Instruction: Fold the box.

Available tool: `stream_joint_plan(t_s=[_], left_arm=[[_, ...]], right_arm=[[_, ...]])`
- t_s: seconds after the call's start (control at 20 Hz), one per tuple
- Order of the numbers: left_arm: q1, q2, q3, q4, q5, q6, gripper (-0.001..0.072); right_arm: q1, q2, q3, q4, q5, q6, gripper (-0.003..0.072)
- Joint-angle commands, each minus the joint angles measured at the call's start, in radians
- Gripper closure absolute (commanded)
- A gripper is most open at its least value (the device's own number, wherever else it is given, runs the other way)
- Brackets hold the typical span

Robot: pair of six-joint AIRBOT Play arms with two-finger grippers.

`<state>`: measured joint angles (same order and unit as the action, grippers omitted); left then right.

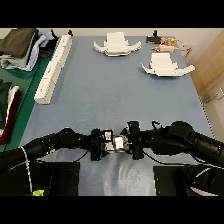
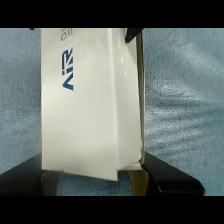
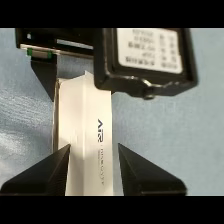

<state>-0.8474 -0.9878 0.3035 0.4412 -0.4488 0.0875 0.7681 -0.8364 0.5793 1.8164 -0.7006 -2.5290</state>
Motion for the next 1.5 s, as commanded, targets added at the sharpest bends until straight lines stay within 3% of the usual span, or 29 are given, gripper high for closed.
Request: stream_joint_plan(t_s=[0.0,0.15,0.25,0.35,0.45,0.55,0.65,0.9,1.0,1.35,1.45], left_arm=[[-0.001,0.001,0.001,0.000,0.000,0.000,0.0268],[-0.001,0.001,0.001,0.000,0.001,0.000,0.0267],[-0.001,0.001,0.001,0.000,0.000,0.000,0.0268],[-0.001,0.001,0.001,0.000,0.001,0.000,0.0267],[-0.001,0.001,0.001,0.000,0.000,0.000,0.0267],[-0.001,0.001,0.001,0.000,0.000,0.000,0.0268],[-0.001,0.001,0.001,0.000,0.001,0.000,0.0268],[-0.001,0.001,0.001,0.000,0.000,0.000,0.0268],[-0.001,0.001,0.001,0.000,0.000,0.000,0.0267],[-0.001,0.001,0.001,0.000,0.000,0.000,0.0268],[-0.001,0.001,0.001,0.000,0.000,0.000,0.0268]], right_arm=[[0.001,-0.019,0.001,0.005,-0.023,0.012,0.0279],[0.001,-0.021,0.001,0.005,-0.027,0.042,0.0286],[0.001,-0.021,0.001,0.006,-0.037,0.042,0.0394],[0.001,-0.020,0.001,0.005,-0.050,0.042,0.0412],[0.001,-0.020,0.001,0.006,-0.057,0.042,0.0497],[0.001,-0.020,0.001,0.006,-0.057,0.042,0.0498],[0.001,-0.021,0.001,0.006,-0.057,0.042,0.0552],[0.001,-0.020,0.001,0.007,-0.060,0.042,0.0502],[0.001,-0.020,0.001,0.032,-0.061,0.042,0.0277],[0.001,-0.020,0.001,0.043,-0.060,0.042,0.0286],[0.001,-0.020,0.001,0.042,-0.060,0.042,0.0399]])
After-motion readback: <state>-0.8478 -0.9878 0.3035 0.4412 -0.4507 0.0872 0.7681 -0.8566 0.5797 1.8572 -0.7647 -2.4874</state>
